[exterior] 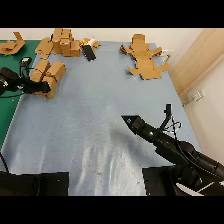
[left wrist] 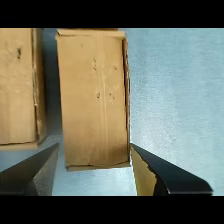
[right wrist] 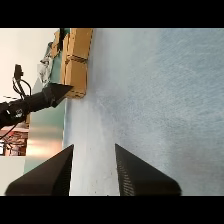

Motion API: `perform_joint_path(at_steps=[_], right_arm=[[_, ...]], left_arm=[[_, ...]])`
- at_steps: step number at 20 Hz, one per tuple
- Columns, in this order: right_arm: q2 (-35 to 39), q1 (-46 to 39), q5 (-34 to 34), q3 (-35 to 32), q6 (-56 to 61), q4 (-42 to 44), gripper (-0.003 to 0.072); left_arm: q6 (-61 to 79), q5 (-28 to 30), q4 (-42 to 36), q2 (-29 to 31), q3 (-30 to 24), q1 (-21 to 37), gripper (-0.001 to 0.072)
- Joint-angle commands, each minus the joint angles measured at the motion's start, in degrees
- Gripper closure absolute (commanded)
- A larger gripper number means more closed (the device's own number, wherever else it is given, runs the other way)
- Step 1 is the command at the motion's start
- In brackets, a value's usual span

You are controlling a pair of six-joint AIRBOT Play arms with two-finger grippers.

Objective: Fold the box.

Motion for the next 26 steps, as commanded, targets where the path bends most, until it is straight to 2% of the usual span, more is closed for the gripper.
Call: perform_joint_path(at_steps=[1,4,6,7,8,9,10,12,13,15,17,21,26], right_arm=[[-0.04,-0.02,0.0,0.04,0.02,0.0,0.0268],[-0.04,-0.02,0.0,0.04,0.02,0.0,0.0269],[-0.04,-0.04,0.0,0.04,0.02,0.0,0.0279],[-0.07,-0.04,0.0,0.04,0.02,0.0,0.0311],[-0.11,-0.04,0.0,0.07,0.0,-0.07,0.0527],[-0.22,-0.04,0.0,0.07,0.0,-0.31,0.0645],[-0.52,-0.04,0.0,0.07,0.0,-1.33,0.0681],[-1.99,-0.15,-1.46,0.74,0.0,-3.13,0.0681],[-3.19,-1.03,-4.74,2.01,0.0,-4.09,0.0681],[-6.67,-4.09,-16.48,7.37,-0.52,-8.61,0.0682],[-10.6,-7.87,-27.41,14.34,-5.42,-11.45,0.0682],[-20.87,-16.57,-45.57,29.66,-20.59,-10.21,0.0682],[-33.86,-17.84,-57.46,41.64,-30.25,-9.27,0.0682]], left_arm=[[-7.17,-6.67,8.81,0.04,6.12,0.04,0.0013],[-11.72,-10.73,13.88,0.04,12.81,0.02,0.0013],[-14.12,-14.1,13.05,0.02,17.07,-0.2,0.0018],[-16.72,-16.57,11.43,0.02,18.73,-0.46,0.0274],[-17.11,-20.06,10.16,0.02,20.52,-0.66,0.0689],[-17.07,-21.75,8.66,0.02,21.44,-1.18,0.07],[-16.22,-23.41,7.37,0.26,21.66,-1.97,0.0701],[-14.84,-27.02,6.75,0.92,21.53,-4.31,0.0702],[-14.56,-28.24,6.78,1.55,21.24,-5.9,0.0702],[-13.6,-27.91,6.78,4.17,18.97,-9.99,0.0703],[-13.33,-25.79,6.82,8.07,14.69,-14.62,0.0704],[-13.42,-22.53,6.27,15.87,2.82,-22.73,0.0703],[-13.64,-19.87,5.49,20.09,-9.29,-29.86,0.0702]])
